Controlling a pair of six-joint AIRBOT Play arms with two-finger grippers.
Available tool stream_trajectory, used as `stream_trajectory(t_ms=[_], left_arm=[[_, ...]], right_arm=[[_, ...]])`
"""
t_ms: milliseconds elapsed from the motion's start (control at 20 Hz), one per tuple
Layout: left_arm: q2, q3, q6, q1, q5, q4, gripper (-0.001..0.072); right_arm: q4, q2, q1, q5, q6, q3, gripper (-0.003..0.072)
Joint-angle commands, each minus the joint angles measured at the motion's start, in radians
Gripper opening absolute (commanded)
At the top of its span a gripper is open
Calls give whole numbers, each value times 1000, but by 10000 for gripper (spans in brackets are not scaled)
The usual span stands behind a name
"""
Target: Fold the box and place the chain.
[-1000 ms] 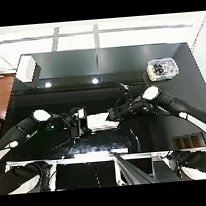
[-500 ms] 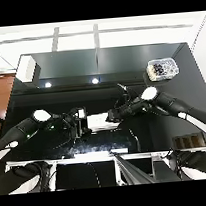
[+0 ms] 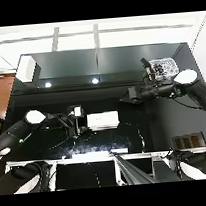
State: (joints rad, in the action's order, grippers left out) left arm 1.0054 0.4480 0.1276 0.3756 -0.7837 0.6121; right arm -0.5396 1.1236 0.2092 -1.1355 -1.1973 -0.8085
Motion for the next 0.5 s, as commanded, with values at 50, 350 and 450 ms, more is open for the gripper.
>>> stream_trajectory(t_ms=[50, 350, 450], left_arm=[[-161, 7, -337, -3, -134, 135, 712], [-74, 103, -322, 51, -110, 59, 705], [0, 163, -288, 99, -106, 59, 703]], right_arm=[[-23, -23, -47, -27, 0, -2, 24], [-49, -23, -45, -12, 0, -2, 24], [-62, -23, -45, -12, 0, -2, 24]])
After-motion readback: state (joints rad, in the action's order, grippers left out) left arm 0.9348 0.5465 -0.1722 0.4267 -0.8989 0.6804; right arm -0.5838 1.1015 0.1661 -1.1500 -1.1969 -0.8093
